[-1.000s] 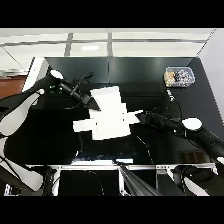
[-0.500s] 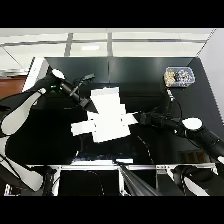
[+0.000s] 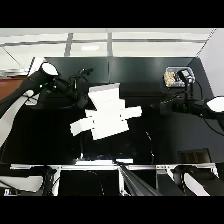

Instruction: Fold the box and place the chain.

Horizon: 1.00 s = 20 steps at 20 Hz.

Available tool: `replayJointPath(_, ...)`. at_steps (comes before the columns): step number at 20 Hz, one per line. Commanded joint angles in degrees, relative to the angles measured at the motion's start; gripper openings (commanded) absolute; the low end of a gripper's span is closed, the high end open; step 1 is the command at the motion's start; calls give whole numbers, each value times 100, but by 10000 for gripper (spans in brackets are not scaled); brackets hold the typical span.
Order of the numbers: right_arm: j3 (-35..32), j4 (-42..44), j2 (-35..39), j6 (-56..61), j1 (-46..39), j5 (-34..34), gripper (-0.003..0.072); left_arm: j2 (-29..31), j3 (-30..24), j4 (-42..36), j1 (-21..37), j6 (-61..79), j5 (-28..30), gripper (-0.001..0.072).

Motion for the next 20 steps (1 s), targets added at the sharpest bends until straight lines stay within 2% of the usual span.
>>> replayJointPath(1,166,-409,-2,-686,-173,-374,700,754,-817,4,-354,852,1191,27)
replayJointPath(4,48,-409,-42,-1443,-173,-866,701,651,-1025,-343,-739,1661,2345,30)
replayJointPath(5,15,-409,-81,-1604,-173,-1003,701,608,-997,-369,-850,2111,2524,32)
replayJointPath(10,-85,-396,-133,-1812,-144,-922,701,516,-951,-299,-1110,3104,2623,31)
replayJointPath(13,-225,-393,-140,-2046,26,-487,700,516,-951,-68,-1086,3722,2616,30)
replayJointPath(15,-387,-396,-140,-2277,267,-197,700,503,-975,26,-1086,4024,2616,29)
replayJointPath(17,-533,-323,-140,-2277,555,-50,701,398,-970,219,-1043,3982,2944,31)
replayJointPath(20,-706,-326,-160,-2284,1143,-142,701,321,-964,273,-1014,3757,2758,31)
